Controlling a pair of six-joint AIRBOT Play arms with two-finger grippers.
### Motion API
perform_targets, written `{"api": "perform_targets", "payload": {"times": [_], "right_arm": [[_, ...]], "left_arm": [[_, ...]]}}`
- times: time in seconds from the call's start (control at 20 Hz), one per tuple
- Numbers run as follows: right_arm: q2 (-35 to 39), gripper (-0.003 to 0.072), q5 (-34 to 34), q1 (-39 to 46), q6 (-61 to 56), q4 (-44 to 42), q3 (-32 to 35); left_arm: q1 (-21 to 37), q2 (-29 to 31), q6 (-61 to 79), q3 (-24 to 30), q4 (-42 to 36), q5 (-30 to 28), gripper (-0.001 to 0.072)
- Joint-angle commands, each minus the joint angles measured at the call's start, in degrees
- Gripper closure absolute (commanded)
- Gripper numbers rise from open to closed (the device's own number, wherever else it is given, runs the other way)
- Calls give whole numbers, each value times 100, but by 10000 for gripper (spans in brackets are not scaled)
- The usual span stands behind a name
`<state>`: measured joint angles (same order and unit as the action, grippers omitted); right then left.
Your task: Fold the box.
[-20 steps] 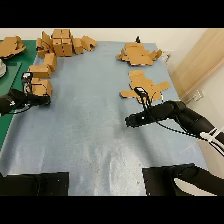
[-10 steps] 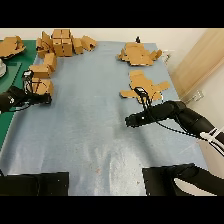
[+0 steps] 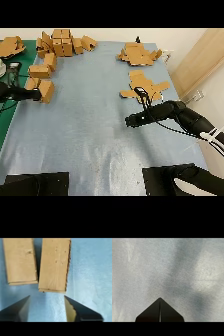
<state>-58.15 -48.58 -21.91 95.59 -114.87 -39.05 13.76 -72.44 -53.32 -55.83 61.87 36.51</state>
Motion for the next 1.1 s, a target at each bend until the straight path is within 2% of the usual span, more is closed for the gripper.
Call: {"api": "perform_targets", "payload": {"times": [0.0,0.1,0.2,0.35,0.45,0.55,0.7,0.85,1.05], "right_arm": [[0,683,66,0,4,0,-4],[-7,683,190,0,7,15,-103],[-48,684,374,0,7,24,-365],[-354,684,431,2,157,160,-981],[-717,683,389,2,153,153,-1368],[-1019,683,391,0,153,140,-1631],[-1263,683,468,2,170,140,-1917],[-1300,683,516,2,197,107,-2004],[-1296,683,258,2,197,162,-2004]], "left_arm": [[42,717,-92,-31,-133,1178,689],[-501,1095,26,-31,-507,1445,699],[-1362,1213,4,-114,-481,1628,699],[-2616,962,-302,-245,-481,1561,699],[-3147,562,-686,-503,-481,1587,699],[-3480,214,-1043,-734,-485,1700,699],[-3764,66,-1182,-774,-481,1716,699],[-3829,74,-1423,-774,-483,1646,698],[-3836,72,-1419,-774,-507,1810,698]]}}
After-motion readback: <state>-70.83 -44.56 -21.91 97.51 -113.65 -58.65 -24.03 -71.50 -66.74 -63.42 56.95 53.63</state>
